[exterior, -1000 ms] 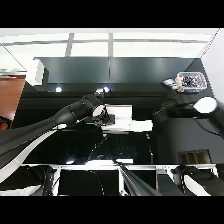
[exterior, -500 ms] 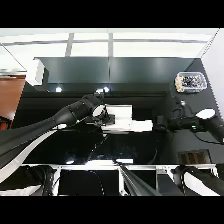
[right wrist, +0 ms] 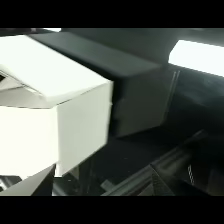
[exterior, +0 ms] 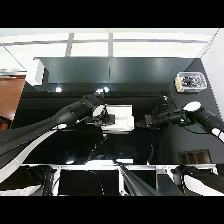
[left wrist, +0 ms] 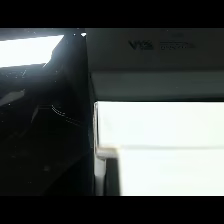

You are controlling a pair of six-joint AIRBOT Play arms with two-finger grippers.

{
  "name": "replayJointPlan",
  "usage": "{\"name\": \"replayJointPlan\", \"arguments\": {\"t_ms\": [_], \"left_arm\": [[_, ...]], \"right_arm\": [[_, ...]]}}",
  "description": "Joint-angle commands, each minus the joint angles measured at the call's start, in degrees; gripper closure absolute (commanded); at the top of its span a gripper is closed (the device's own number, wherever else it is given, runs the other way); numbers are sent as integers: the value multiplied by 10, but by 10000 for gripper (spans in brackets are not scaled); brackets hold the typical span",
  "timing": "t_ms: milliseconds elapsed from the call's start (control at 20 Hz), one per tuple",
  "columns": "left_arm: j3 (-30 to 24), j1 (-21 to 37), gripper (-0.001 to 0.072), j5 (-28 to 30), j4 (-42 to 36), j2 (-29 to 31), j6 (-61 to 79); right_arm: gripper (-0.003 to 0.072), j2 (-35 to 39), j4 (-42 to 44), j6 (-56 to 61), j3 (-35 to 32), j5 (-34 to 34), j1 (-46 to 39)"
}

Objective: Fold the box and place the chain.

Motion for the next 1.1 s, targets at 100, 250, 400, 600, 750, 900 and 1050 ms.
{"name": "replayJointPlan", "arguments": {"t_ms": [100,250,400,600,750,900,1050], "left_arm": [[0,0,685,0,0,0,0],[0,0,685,0,0,0,0],[0,0,685,0,0,0,0],[0,0,685,0,0,0,0],[0,0,684,0,0,0,0],[0,0,685,0,0,0,0],[0,0,685,4,0,0,0]], "right_arm": [[39,-2,26,25,22,19,28],[227,-2,26,55,26,-6,74],[226,-2,-9,118,48,-51,116],[226,-2,-141,256,99,-96,175],[331,-4,-260,387,126,-111,221],[331,-11,-375,497,152,-108,257],[331,-46,-428,561,190,-74,293]]}}
